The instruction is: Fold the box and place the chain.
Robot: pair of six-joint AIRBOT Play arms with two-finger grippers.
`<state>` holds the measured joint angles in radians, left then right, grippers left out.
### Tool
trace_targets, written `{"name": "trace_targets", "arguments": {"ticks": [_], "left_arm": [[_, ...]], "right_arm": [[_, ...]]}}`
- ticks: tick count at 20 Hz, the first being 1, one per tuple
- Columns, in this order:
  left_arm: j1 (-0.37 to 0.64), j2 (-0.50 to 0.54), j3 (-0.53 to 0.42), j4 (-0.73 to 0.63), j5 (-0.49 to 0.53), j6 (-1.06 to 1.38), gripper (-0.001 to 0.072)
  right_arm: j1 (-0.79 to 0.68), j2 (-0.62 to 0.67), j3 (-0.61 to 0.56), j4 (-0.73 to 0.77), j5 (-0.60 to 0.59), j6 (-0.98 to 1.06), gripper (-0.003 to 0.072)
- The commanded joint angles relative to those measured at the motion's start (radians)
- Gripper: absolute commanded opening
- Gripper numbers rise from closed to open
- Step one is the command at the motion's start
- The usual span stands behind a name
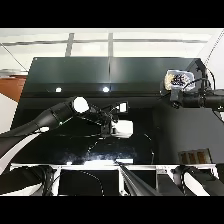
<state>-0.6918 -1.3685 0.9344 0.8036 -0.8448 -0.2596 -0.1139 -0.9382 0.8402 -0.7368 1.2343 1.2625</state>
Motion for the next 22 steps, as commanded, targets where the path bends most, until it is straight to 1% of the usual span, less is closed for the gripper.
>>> {"name": "trace_targets", "arguments": {"ticks": [1, 7, 22], "left_arm": [[0.001, -0.018, 0.000, 0.000, -0.001, -0.013, 0.0710], [0.001, -0.027, 0.000, 0.000, 0.022, -0.013, 0.0710], [0.001, -0.023, 0.000, 0.000, 0.011, -0.039, 0.0710]], "right_arm": [[0.000, 0.001, 0.001, -0.002, -0.005, 0.000, 0.0048], [0.000, 0.001, 0.001, -0.002, -0.009, 0.000, 0.0048], [0.000, 0.001, 0.001, -0.002, -0.014, 0.000, 0.0048]]}}
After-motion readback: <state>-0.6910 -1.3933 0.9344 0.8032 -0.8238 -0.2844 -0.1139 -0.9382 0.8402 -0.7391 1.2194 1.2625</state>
